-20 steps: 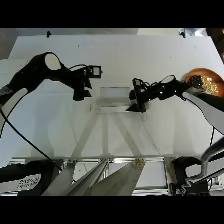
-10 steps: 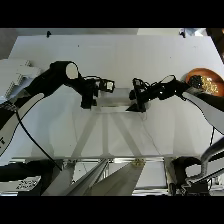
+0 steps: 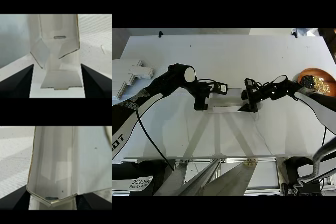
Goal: Fold the box and place the chain.
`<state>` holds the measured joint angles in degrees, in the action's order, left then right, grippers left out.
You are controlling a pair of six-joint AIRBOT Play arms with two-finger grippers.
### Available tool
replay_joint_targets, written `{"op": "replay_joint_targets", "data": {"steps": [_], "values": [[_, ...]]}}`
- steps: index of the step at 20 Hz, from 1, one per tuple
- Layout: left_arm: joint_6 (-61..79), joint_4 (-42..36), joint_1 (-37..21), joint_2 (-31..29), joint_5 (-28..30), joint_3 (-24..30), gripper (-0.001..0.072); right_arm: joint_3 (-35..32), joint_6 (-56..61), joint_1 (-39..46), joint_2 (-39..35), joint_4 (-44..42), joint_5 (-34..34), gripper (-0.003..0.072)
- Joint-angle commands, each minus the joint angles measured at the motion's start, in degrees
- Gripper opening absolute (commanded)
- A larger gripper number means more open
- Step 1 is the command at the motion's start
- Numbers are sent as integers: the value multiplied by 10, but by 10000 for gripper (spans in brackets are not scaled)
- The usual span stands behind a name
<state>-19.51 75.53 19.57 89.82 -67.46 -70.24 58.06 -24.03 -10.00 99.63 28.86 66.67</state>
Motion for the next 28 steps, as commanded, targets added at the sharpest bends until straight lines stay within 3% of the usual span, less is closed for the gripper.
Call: {"op": "replay_joint_targets", "data": {"steps": [1,5,7,13,14,15,16,19,21,24,25,27,28], "values": [[2,-1,0,1,-15,0,637,1,0,0,0,0,0,500],[50,-21,0,1,-31,0,626,0,0,0,0,0,0,500],[75,-40,1,2,-26,0,564,0,0,0,0,0,0,500],[79,-43,1,21,-19,0,561,1,0,0,0,0,0,500],[79,-43,1,24,-10,0,532,0,0,0,0,0,0,500],[78,-43,1,26,3,0,419,0,0,0,0,0,0,500],[77,-43,1,27,12,0,377,0,0,0,0,0,0,500],[77,-43,2,28,38,0,356,0,0,0,0,0,0,500],[76,-43,2,28,43,0,274,0,0,0,0,0,0,500],[75,-43,2,28,49,0,273,0,0,0,0,0,0,500],[75,-44,2,28,50,0,251,0,0,0,0,0,0,500],[75,-46,2,29,50,0,137,0,0,0,0,0,0,500],[75,-55,2,29,51,0,137,0,0,0,0,0,0,500]]}}
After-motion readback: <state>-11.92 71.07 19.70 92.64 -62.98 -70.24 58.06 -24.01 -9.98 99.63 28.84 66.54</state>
